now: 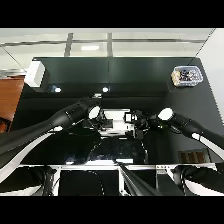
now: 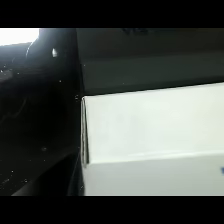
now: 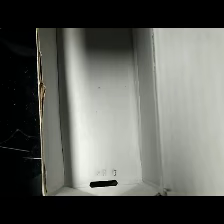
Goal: Fold the box and place the chain.
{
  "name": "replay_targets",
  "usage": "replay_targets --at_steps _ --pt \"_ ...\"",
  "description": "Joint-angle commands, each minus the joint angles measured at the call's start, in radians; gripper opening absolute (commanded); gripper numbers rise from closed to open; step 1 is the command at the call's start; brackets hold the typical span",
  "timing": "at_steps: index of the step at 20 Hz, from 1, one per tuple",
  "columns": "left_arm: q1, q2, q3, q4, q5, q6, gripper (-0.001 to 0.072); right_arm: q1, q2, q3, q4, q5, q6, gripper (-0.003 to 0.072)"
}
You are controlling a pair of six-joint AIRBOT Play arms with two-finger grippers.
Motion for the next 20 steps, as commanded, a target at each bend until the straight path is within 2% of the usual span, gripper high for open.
replay_targets --at_steps 1,5,6,7,10,11,13,18,19,20 --pt "-0.006 -0.008 0.012 0.009 0.008 -0.032 0.0274 0.000 0.000 0.000 0.000 0.000 0.000 0.0306" --pt "-0.006 -0.008 0.015 0.010 0.009 -0.032 0.0261 0.000 0.000 0.000 0.000 0.000 0.000 0.0305" --pt "-0.006 -0.008 0.015 0.010 0.009 -0.032 0.0118 0.000 0.000 0.000 0.000 0.000 0.000 0.0305" --pt "-0.006 -0.008 0.015 0.010 0.009 -0.032 0.0024 0.000 0.000 0.000 0.000 0.000 0.000 0.0306" --pt "-0.006 -0.008 0.015 0.008 0.008 -0.032 0.0024 0.000 0.000 0.000 0.000 0.000 0.000 0.0305" --pt "-0.006 -0.008 0.016 0.005 0.008 -0.031 0.0046 0.000 0.000 0.000 0.000 0.000 0.000 0.0306" --pt "-0.006 -0.008 0.021 0.006 0.007 -0.031 0.0379 0.000 0.000 0.000 0.000 0.000 0.000 0.0306" --pt "-0.006 -0.010 0.022 0.044 -0.018 -0.060 0.0385 0.000 0.000 0.000 0.000 0.001 0.000 0.0306" --pt "-0.006 -0.010 0.023 0.056 -0.018 -0.069 0.0294 0.000 0.000 0.000 0.000 0.001 0.000 0.0306" --pt "-0.006 -0.010 0.023 0.058 -0.014 -0.069 0.0125 0.000 0.000 0.000 0.000 0.002 0.000 0.0306"
